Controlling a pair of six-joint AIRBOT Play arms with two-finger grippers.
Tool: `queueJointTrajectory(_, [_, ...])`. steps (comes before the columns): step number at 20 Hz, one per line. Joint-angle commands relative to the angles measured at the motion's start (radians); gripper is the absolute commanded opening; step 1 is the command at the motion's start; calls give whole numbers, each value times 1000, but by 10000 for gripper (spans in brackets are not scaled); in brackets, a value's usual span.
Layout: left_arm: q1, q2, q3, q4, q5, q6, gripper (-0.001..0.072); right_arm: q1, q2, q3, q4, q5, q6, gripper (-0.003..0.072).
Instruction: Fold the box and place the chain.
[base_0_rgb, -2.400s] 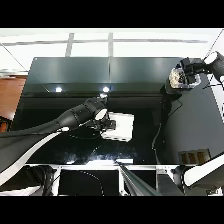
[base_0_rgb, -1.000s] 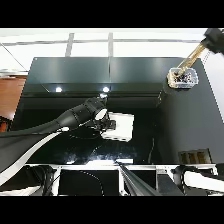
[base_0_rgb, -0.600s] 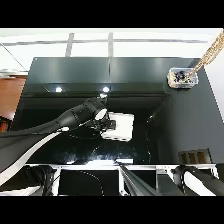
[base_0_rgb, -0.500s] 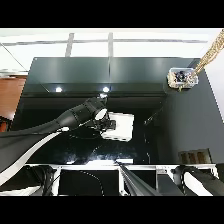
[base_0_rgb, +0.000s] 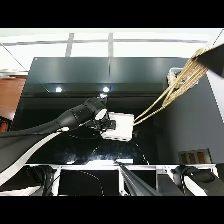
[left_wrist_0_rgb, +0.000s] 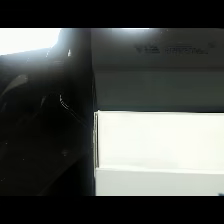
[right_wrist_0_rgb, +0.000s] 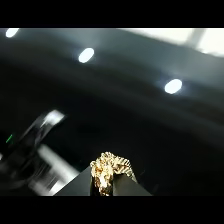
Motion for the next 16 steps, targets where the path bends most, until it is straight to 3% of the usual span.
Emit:
queueJointTrajectory(1, [0, -1, 0, 0, 4, 0, 28, 58, 7, -80, 64, 60, -43, 38])
queueJointTrajectory(5, [0, -1, 0, 0, 4, 0, 29, 61, 7, -197, 145, 51, -54, 38])
queueJointTrajectory(11, [0, -1, 0, 0, 4, 0, 29, 67, 7, -253, 269, 22, -76, 38])
queueJointTrajectory(16, [0, -1, 0, 0, 4, 0, 29, 169, 6, -410, 278, -79, -77, 38])
